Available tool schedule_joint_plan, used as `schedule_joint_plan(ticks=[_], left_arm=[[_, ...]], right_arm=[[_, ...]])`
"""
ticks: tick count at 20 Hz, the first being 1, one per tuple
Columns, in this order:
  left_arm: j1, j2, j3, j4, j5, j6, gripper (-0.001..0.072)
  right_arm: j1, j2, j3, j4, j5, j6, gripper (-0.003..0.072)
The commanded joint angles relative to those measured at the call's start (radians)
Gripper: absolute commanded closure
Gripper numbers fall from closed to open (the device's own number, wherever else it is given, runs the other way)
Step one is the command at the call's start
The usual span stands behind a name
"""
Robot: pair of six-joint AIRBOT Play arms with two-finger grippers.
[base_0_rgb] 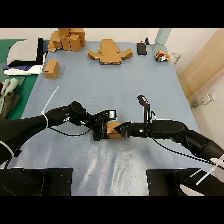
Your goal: Fold the box.
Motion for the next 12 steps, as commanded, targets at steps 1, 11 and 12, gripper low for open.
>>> schedule_joint_plan(ticks=[1,11,12], left_arm=[[0.001,-0.001,0.0,0.0,0.0,0.0,0.0196],[0.001,-0.001,0.0,0.0,0.0,0.0,0.0196],[0.001,-0.001,0.0,0.0,0.0,0.0,0.0196]], right_arm=[[-0.034,0.01,0.014,0.006,0.032,-0.152,0.0684],[-0.054,0.05,0.013,-0.134,-0.089,-0.379,0.068],[-0.054,0.05,0.013,-0.146,-0.092,-0.379,0.068]])
